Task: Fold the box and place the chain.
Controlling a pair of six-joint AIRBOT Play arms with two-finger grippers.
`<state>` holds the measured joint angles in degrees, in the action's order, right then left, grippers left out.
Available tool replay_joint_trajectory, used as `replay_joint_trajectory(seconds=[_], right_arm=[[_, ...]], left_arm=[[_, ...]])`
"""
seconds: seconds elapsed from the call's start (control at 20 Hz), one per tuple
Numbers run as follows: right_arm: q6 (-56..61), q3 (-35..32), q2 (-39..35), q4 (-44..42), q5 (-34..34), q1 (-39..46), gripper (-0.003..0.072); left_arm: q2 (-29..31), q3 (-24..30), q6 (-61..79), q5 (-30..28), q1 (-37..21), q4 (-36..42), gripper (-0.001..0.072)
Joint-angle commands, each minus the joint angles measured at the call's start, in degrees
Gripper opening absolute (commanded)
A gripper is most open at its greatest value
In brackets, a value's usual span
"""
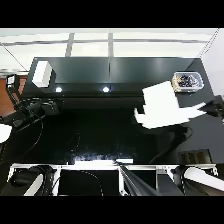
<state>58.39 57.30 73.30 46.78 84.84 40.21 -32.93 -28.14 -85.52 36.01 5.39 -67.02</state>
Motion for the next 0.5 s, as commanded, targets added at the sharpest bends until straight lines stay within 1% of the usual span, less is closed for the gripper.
replay_joint_trajectory(seconds=[0.0, 0.1, 0.2, 0.35, 0.45], right_arm=[[-4.8, -10.9, -8.4, -10.6, -12.9, -9.5, 0.0013], [-8.6, -18.7, -14.8, -17.9, -19.5, -15.3, 0.0013], [-12.4, -26.3, -21.5, -23.2, -25.9, -21.2, 0.0014], [-18.5, -35.1, -30.3, -26.0, -34.8, -29.9, 0.0014], [-19.8, -39.7, -34.4, -26.7, -39.3, -34.4, 0.0013]], left_arm=[[0.0, 0.0, 0.0, -1.4, 0.0, 0.1, 0.0712], [0.0, 0.0, 0.0, -2.2, 0.0, 0.2, 0.0712], [0.0, 0.0, 0.0, -3.0, 0.0, 0.5, 0.0711], [-1.0, 0.0, 0.0, -3.1, 0.0, 1.3, 0.0692], [-2.7, 0.0, 0.0, -2.5, 0.2, 6.0, 0.0694]])
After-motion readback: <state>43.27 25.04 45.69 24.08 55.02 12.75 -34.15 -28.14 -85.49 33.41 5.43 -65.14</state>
